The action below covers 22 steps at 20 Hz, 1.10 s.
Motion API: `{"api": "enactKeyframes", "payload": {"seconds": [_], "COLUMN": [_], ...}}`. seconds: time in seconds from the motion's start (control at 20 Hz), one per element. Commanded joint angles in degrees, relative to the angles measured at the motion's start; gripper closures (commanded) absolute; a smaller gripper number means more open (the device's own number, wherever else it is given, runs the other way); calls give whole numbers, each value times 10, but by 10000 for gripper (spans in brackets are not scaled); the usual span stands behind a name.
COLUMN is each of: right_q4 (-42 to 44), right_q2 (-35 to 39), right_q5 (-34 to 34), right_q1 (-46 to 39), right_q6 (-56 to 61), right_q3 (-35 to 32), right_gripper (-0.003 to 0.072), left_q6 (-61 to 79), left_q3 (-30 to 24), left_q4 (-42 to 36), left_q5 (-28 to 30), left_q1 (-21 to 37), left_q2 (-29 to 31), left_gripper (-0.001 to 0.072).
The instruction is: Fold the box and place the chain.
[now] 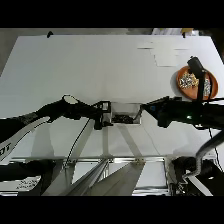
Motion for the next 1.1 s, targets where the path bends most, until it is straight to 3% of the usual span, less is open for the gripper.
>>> {"api": "enactKeyframes", "payload": {"seconds": [0.0,0.4,0.55,0.7,1.05], "right_q4": [-30,-65,-65,-65,-87], "right_q2": [-29,-183,-229,-240,-231], "right_q5": [-55,-104,-98,-107,-19], "right_q1": [61,96,96,96,4], "right_q6": [5,4,-1,-28,-73], "right_q3": [0,0,0,4,144], "right_gripper": [671,670,576,576,601], "left_q6": [0,0,0,0,0], "left_q3": [0,0,0,0,0], "left_q4": [0,0,0,0,0], "left_q5": [0,0,0,0,0], "left_q1": [0,0,0,0,0], "left_q2": [0,0,0,0,0], "left_gripper": [680,680,680,680,680]}}
